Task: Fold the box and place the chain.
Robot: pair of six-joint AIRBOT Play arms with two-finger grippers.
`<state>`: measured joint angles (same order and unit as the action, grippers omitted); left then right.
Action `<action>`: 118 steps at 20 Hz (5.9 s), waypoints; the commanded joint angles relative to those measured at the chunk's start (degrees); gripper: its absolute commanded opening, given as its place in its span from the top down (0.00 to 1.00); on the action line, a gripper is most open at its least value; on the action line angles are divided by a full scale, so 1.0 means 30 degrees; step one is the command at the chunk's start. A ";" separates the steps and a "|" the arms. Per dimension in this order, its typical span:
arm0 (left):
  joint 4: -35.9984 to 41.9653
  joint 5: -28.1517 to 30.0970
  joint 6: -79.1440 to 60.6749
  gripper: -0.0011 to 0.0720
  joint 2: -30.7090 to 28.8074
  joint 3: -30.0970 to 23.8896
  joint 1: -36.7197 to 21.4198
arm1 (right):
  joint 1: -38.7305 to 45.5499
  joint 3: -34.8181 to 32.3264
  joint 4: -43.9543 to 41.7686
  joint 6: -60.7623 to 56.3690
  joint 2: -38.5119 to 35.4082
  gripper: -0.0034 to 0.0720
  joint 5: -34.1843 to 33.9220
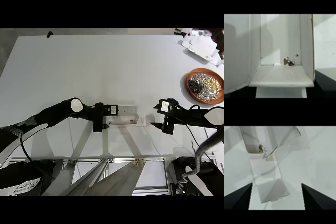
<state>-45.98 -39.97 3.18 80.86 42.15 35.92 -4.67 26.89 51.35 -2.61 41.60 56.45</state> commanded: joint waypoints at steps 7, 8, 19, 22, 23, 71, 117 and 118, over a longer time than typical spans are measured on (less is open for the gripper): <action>-0.0430 -0.0029 0.0459 0.97 0.0284 0.0022 0.0080 | 0.0007 0.0000 -0.2193 0.0029 -0.0051 0.09 0.0015; -0.0415 -0.0044 0.0459 0.97 0.0372 0.0022 0.0080 | 0.0007 0.0000 -0.2280 0.0022 -0.0051 0.09 0.0015; -0.0408 -0.0044 0.0452 0.97 0.0401 0.0022 0.0080 | -0.2106 -0.0007 -0.3402 0.2069 0.0102 0.93 0.0699; -0.0415 -0.0044 0.0452 0.97 0.0401 0.0022 0.0080 | -0.4306 0.0000 -0.5209 0.2535 0.1129 0.94 -0.3439; -0.0415 -0.0044 0.0452 0.97 0.0401 0.0022 0.0080 | -0.4896 0.0000 -0.5785 0.2506 0.1610 0.94 -0.5289; -0.0408 -0.0044 0.0452 0.97 0.0401 0.0022 0.0080 | -0.4852 -0.0044 0.0925 0.2062 0.6033 0.71 -0.4284; -0.0408 -0.0044 0.0452 0.97 0.0401 0.0022 0.0080 | -0.6965 0.0007 -0.1756 -0.0372 0.6419 0.94 -0.7584; -0.0415 -0.0036 0.0452 0.97 0.0401 0.0022 0.0080 | -0.6521 0.0007 -0.1588 -0.2062 0.5537 0.94 -0.7533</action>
<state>-47.16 -40.10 4.62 82.04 42.24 36.12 -25.96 26.85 44.40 1.34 62.08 33.98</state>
